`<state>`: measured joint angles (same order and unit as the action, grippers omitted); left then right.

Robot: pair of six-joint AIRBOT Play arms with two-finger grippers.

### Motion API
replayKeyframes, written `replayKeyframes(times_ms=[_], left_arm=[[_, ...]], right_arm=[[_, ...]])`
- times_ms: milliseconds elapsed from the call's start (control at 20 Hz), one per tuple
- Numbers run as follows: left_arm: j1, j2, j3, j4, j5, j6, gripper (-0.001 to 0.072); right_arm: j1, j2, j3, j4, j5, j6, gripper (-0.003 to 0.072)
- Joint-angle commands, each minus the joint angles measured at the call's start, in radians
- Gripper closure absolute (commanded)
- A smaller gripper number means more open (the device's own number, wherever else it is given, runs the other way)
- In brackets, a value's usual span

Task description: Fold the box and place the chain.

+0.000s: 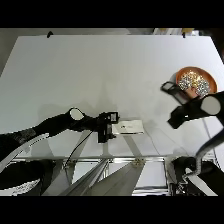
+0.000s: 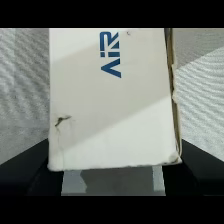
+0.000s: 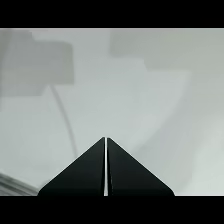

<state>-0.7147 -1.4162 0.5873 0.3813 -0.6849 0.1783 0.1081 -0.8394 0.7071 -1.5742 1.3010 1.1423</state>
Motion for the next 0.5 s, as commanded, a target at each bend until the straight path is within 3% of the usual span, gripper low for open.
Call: replayKeyframes(times_ms=[0,200,450], left_arm=[[0.0,0.0,0.0,0.0,0.0,0.0,0.0505],[0.0,0.0,0.0,0.0,0.0,0.0,0.0505],[0.0,0.0,0.0,-0.003,0.003,0.001,0.051]], right_arm=[[-0.299,-0.013,0.004,-0.084,0.021,0.139,0.0675],[-0.528,-0.031,0.002,-0.066,0.085,0.186,0.0674],[-0.574,-0.029,0.002,-0.063,0.14,0.297,0.0673]])
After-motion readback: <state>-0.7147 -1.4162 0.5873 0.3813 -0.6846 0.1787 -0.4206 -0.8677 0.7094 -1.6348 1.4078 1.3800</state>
